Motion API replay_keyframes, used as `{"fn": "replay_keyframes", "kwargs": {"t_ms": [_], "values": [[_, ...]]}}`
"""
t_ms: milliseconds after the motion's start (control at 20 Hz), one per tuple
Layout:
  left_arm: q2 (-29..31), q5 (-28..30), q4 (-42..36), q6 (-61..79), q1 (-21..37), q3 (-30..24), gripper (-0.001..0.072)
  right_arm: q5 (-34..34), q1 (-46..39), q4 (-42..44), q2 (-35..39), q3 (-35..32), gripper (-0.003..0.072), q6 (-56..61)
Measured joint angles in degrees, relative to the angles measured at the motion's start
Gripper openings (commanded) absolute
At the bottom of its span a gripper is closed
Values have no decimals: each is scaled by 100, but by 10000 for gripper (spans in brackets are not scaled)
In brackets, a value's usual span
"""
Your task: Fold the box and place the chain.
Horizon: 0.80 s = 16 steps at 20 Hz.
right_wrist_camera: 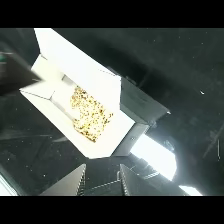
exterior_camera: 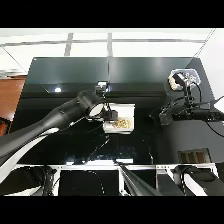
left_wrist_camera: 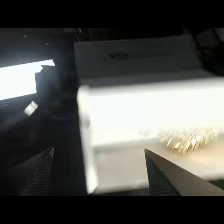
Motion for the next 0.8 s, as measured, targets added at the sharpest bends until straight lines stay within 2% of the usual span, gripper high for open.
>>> {"fn": "replay_keyframes", "kwargs": {"t_ms": [150,250,300,350,450,550,650,800], "values": [[717,-229,763,74,184,-590,628,-50,-4,-4,0,0,271,-15],[1119,-291,968,92,713,-1158,628,-111,-4,-4,0,0,271,-15],[1274,-146,774,348,1075,-1451,628,-144,-4,-7,0,0,271,-17],[1381,66,382,807,1401,-1690,628,-188,-4,-4,0,0,271,-17],[1480,426,-872,2299,2024,-2105,628,-249,-4,-2,0,0,271,-17],[1484,671,-2122,4293,2441,-2396,630,-315,-4,-7,0,0,271,-17],[1419,857,-3032,6461,2592,-2557,713,-396,-4,-11,0,0,272,-20],[1300,1069,-3672,9287,2498,-2662,714,-476,-4,-15,0,0,271,-20]]}}
